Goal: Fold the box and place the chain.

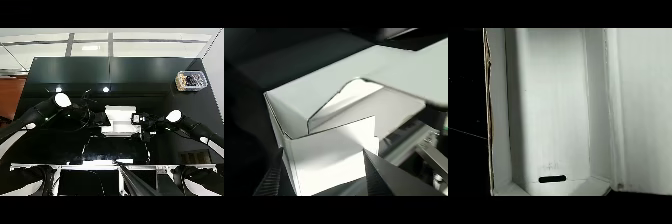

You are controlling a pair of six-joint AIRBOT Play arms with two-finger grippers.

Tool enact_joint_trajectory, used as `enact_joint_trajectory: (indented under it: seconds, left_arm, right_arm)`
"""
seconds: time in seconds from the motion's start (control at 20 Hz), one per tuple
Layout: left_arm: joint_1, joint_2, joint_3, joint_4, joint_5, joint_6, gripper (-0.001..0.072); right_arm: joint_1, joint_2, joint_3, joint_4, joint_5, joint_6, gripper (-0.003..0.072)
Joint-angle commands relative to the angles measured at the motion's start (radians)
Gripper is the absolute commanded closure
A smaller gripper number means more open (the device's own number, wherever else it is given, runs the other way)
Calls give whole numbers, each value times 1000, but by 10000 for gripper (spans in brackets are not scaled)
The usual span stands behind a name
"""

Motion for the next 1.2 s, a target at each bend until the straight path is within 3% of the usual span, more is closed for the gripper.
enact_joint_trajectory:
  seconds: [0.0,0.3,0.5,0.8,1.15]
  left_arm:
    - [-50,1,40,119,35,-124,147]
    - [-110,0,62,181,62,-216,148]
    - [-137,0,63,223,56,-268,205]
    - [-195,0,64,396,97,-422,205]
    - [-198,-14,64,403,103,-444,223]
  right_arm:
    - [1,0,0,0,-1,1,459]
    - [1,0,0,0,-2,1,459]
    - [1,0,0,0,-2,1,459]
    - [1,0,0,0,-2,1,459]
    - [1,0,0,0,-2,1,459]
